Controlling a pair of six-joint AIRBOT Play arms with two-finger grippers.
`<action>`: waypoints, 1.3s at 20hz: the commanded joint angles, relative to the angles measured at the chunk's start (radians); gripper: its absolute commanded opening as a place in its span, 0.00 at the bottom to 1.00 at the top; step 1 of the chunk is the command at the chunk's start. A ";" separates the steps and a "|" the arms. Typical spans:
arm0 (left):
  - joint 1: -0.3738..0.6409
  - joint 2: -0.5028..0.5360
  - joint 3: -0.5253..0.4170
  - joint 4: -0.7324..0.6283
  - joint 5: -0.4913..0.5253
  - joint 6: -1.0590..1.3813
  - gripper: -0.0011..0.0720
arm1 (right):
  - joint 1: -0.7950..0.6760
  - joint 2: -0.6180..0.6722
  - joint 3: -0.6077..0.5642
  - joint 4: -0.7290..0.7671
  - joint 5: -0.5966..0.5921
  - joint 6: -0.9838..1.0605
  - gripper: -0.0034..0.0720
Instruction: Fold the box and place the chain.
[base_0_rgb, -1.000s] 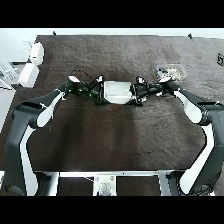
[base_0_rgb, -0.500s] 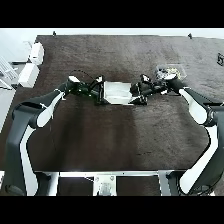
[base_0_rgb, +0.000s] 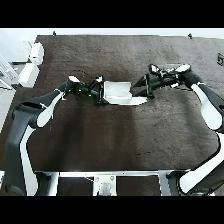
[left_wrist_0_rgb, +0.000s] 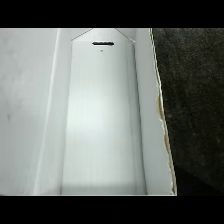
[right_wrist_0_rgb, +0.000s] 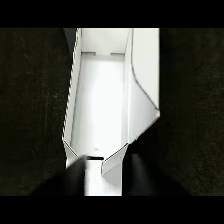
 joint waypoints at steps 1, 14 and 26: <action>0.000 0.000 0.000 0.000 -0.001 0.000 0.40 | -0.004 0.043 0.001 0.010 0.068 0.042 0.15; 0.000 0.000 0.000 -0.001 -0.008 0.001 0.40 | 0.143 -0.009 -0.013 0.112 -0.328 0.207 0.05; 0.000 0.000 0.000 -0.001 -0.008 0.001 0.40 | 0.158 -0.077 -0.014 -0.008 -0.377 0.296 0.05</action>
